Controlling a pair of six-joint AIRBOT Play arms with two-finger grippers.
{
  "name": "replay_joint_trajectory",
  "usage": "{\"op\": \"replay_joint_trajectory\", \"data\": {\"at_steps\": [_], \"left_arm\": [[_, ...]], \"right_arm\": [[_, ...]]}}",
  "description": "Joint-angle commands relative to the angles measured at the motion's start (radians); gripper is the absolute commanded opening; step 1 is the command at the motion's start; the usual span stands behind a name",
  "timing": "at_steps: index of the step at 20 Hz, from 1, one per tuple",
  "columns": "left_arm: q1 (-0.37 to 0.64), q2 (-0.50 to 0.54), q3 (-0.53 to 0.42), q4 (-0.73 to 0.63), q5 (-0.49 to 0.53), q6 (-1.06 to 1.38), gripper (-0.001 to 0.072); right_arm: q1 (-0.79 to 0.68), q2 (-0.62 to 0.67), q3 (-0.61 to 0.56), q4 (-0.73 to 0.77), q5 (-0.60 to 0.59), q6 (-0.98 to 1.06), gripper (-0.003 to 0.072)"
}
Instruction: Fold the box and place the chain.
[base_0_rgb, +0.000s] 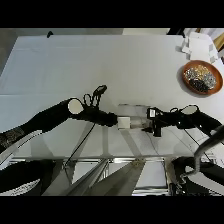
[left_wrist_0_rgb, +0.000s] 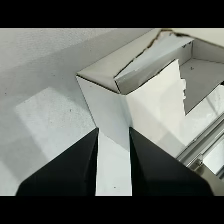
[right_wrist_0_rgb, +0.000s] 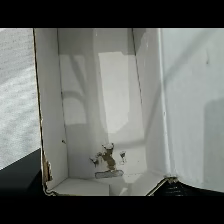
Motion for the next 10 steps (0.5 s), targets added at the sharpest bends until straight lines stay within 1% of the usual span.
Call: {"op": "replay_joint_trajectory", "data": {"at_steps": [1, 2, 10], "left_arm": [[0.001, 0.000, 0.000, -0.002, 0.000, -0.003, 0.0258], [0.002, 0.000, 0.000, -0.004, 0.000, -0.003, 0.0300], [-0.011, 0.000, 0.000, -0.008, 0.003, -0.003, 0.0300]], "right_arm": [[0.000, 0.000, 0.000, 0.000, 0.000, 0.000, 0.0294], [0.000, 0.000, 0.000, 0.000, 0.000, 0.000, 0.0294], [0.000, 0.000, 0.000, 0.000, 0.000, 0.000, 0.0294]]}}
